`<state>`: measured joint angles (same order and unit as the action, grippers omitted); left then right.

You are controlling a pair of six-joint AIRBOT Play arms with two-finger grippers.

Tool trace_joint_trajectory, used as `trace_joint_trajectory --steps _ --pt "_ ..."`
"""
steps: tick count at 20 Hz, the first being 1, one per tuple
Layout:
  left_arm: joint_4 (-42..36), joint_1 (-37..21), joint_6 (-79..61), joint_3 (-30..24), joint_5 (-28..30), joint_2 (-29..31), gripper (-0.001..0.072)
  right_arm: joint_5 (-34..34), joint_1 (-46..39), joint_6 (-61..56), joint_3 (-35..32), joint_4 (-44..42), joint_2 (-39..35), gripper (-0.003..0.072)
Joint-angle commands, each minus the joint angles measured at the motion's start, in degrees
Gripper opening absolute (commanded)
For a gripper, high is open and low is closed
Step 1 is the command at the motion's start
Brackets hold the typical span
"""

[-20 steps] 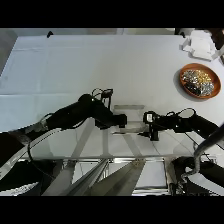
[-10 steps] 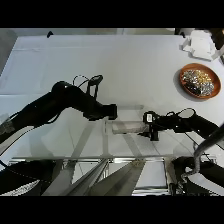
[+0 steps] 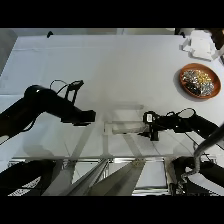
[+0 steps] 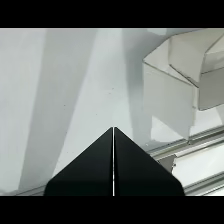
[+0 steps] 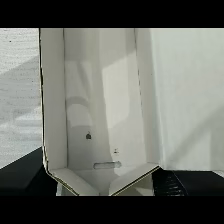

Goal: Fold the box and place the chain.

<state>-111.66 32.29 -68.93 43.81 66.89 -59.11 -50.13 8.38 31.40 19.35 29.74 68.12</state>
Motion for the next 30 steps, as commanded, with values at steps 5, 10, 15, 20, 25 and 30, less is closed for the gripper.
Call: trace_joint_trajectory --steps 5,10,15,20,25,30 --pt "-11.17 1.60 -6.99 -11.89 -16.52 -2.67 0.0008 -0.02 0.00 -0.02 0.02 -0.02 -0.02 0.0432" --pt "-18.36 7.43 -10.84 -11.89 -25.77 -9.51 0.0008 -0.02 0.00 -0.02 0.02 -0.02 -0.02 0.0432" --pt "-21.18 8.70 -12.33 -11.30 -26.23 -10.60 0.0010 -0.02 0.00 -0.02 0.02 -0.02 -0.02 0.0432" --pt "-21.40 9.75 -14.27 -6.69 -25.92 -9.97 0.0213 -0.02 0.00 -0.02 0.02 -0.02 -0.02 0.0432" --pt "-21.51 10.36 -14.51 -5.44 -24.57 -9.97 0.0212 -0.02 0.00 -0.02 0.02 -0.02 -0.02 0.0432" --pt "-21.62 10.78 -14.69 -5.44 -23.80 -9.90 0.0212 -0.02 0.00 -0.02 0.02 -0.02 -0.02 0.0432"
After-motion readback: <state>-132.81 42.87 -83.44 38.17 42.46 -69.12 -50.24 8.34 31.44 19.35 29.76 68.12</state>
